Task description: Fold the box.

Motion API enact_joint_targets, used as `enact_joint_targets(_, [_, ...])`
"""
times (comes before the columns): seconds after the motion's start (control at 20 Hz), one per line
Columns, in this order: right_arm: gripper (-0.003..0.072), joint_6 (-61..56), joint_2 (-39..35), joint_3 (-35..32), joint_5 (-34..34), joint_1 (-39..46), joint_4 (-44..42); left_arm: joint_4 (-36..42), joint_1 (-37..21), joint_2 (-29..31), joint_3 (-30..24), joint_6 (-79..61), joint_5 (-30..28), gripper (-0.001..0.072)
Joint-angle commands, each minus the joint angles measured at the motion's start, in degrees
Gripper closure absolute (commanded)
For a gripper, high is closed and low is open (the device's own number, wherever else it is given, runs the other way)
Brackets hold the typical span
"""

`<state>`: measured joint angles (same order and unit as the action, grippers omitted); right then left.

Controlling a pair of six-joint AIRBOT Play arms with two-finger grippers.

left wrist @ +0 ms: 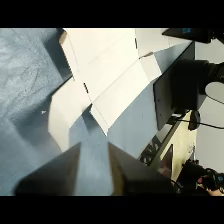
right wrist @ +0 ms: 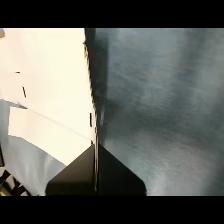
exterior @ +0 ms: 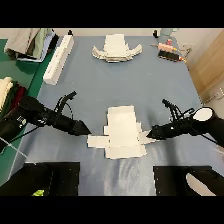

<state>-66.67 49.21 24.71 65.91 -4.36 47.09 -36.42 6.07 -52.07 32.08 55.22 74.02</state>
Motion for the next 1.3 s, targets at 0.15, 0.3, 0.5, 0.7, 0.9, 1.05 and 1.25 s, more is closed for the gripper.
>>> enact_joint_targets(0.15, [0.0686, 0.48, -11.17, -3.89, -9.49, -5.4, 2.71, 1.46, -0.09, -11.78, 5.57, -1.16, -3.56, 0.0256])
enact_joint_targets(0.3, [0.0686, 0.04, -10.69, -3.89, -9.2, -5.4, 2.75, 7.76, 0.02, -19.82, 9.75, -7.89, -3.65, 0.0255])
enact_joint_targets(0.5, [0.0686, -0.39, -10.6, -3.89, -8.9, -5.4, 2.38, 14.97, 0.44, -28.22, 14.86, -13.92, -4.13, 0.0256])
enact_joint_targets(0.7, [0.0686, -0.37, -10.58, -3.89, -8.81, -5.4, 1.01, 15.85, 4.57, -33.9, 18.21, -15.67, -6.4, 0.0256])
enact_joint_targets(0.9, [0.0686, -0.37, -10.58, -3.89, -7.54, -5.4, -0.61, 15.85, 8.44, -36.17, 19.54, -16.92, -9.75, 0.0256])
enact_joint_targets(1.05, [0.0686, -0.37, -9.73, -3.89, -7.32, -5.4, -0.76, 15.87, 9.25, -36.17, 19.63, -18.01, -9.81, 0.0256])
enact_joint_targets(1.25, [0.0686, -0.28, -5.62, -3.89, -7.23, -5.4, -1.73, 16.31, 9.33, -36.17, 19.65, -20.35, -7.13, 0.0257])
